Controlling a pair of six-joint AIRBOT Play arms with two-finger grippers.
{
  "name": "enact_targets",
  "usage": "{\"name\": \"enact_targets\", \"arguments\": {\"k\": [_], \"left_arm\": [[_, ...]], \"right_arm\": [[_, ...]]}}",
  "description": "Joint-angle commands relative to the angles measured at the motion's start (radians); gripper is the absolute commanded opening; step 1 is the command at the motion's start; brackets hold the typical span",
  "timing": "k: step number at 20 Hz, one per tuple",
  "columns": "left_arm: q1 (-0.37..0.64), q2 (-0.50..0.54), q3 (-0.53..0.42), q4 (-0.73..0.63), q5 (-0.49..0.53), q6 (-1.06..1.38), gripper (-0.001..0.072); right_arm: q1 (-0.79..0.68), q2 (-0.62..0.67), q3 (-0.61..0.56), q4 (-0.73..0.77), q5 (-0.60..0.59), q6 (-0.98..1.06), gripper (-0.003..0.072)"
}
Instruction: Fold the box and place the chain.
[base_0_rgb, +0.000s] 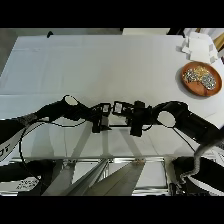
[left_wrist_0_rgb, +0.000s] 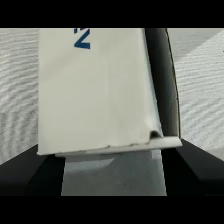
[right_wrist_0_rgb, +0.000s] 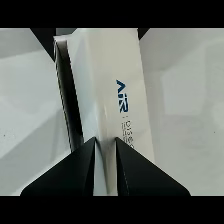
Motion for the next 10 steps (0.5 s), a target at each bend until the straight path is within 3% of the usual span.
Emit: {"name": "enact_targets", "arguments": {"k": [1, 10], "left_arm": [[0.0, 0.0, 0.0, 0.002, -0.001, 0.001, 0.0412], [0.0, 0.0, 0.0, 0.002, -0.002, 0.001, 0.0412]], "right_arm": [[0.0, 0.003, 0.001, 0.002, 0.002, -0.003, 0.0111], [0.001, -0.007, -0.052, 0.027, 0.006, 0.0, 0.0111]]}}
